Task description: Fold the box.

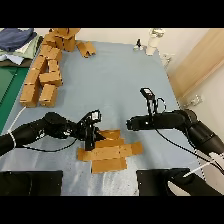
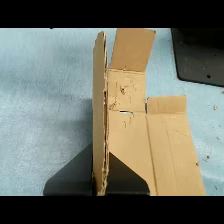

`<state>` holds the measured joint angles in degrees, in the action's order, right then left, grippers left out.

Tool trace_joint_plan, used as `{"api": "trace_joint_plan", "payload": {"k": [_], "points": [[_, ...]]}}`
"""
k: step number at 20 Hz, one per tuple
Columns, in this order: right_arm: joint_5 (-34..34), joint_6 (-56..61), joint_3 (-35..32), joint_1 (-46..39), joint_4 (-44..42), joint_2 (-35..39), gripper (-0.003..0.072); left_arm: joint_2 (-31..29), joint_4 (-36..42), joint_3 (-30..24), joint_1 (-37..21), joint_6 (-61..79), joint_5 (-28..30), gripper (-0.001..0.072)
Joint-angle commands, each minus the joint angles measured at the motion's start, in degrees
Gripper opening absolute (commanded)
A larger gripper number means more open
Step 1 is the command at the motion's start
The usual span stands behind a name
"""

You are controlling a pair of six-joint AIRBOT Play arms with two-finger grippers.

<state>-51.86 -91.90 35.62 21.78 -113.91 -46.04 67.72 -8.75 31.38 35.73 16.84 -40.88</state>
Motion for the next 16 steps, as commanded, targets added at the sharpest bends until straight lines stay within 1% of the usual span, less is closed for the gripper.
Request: {"api": "trace_joint_plan", "payload": {"k": [1,3,4,8,10,12,14,16], "points": [[-8.90,1.77,-0.04,0.15,-1.53,0.04,0.0003,0.85,0.02,-0.13,0.02,0.39,0.02,0.0014],[-13.94,3.06,-0.04,0.57,-1.57,0.04,0.0004,0.85,0.02,-0.13,0.02,0.39,0.02,0.0014],[-15.13,3.52,-0.07,0.92,-1.60,0.04,0.0003,0.85,0.02,-0.13,0.02,0.39,0.00,0.0014],[-16.06,6.43,-2.10,3.76,0.37,0.00,0.0003,0.85,0.26,-0.11,0.02,0.37,-0.09,0.0014],[-15.04,8.13,-5.20,5.05,3.04,-0.09,0.0003,0.83,0.24,-0.11,0.02,0.37,-0.13,0.0014],[-11.23,8.37,-8.20,5.25,4.72,-0.09,0.0003,0.79,0.26,-0.04,0.00,0.28,-0.24,0.0014],[-8.66,8.37,-9.38,5.25,6.05,-0.09,0.0003,0.31,0.28,0.09,0.02,0.28,-0.26,0.0014],[-7.89,8.41,-9.51,5.25,8.00,-0.09,0.0003,-0.72,0.42,0.11,0.02,0.28,-0.33,0.0014]]}}
